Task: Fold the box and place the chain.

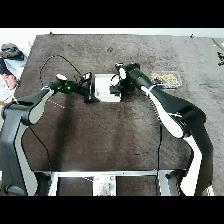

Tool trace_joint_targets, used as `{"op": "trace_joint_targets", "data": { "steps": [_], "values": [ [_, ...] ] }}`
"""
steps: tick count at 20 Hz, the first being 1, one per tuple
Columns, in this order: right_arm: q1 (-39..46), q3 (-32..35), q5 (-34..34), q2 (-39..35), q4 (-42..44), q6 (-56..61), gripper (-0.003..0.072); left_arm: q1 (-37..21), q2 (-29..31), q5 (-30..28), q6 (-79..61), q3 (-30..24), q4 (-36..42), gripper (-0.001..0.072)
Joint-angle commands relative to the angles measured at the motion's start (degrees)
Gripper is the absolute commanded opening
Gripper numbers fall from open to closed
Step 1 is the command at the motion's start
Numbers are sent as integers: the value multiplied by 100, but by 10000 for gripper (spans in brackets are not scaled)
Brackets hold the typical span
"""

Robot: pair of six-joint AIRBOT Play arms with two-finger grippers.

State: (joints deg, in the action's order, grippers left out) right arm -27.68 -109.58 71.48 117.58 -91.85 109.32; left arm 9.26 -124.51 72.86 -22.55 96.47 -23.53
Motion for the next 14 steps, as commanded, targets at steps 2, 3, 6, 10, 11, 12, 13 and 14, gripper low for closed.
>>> {"op": "trace_joint_targets", "data": {
  "steps": [2,3,6,10,11,12,13,14],
  "values": [
    [-24,-4,-81,7,-98,310,336,-2,0,0,2,2,-2,349],
    [-39,-4,-85,7,-105,332,335,-2,0,0,2,2,-2,348],
    [-146,-4,-90,7,-319,498,236,-2,0,0,2,2,-2,349],
    [-199,-4,-160,7,-354,710,198,-2,0,0,2,2,-2,349],
    [-199,-4,-162,7,-382,732,114,-2,0,0,2,2,-2,348],
    [-201,-4,-173,7,-400,758,95,-2,0,0,2,2,-2,349],
    [-201,-4,-173,7,-398,772,95,-2,0,0,2,2,-2,348],
    [-201,-4,-170,7,-398,776,87,-2,0,0,2,2,-2,349]
  ]
}}
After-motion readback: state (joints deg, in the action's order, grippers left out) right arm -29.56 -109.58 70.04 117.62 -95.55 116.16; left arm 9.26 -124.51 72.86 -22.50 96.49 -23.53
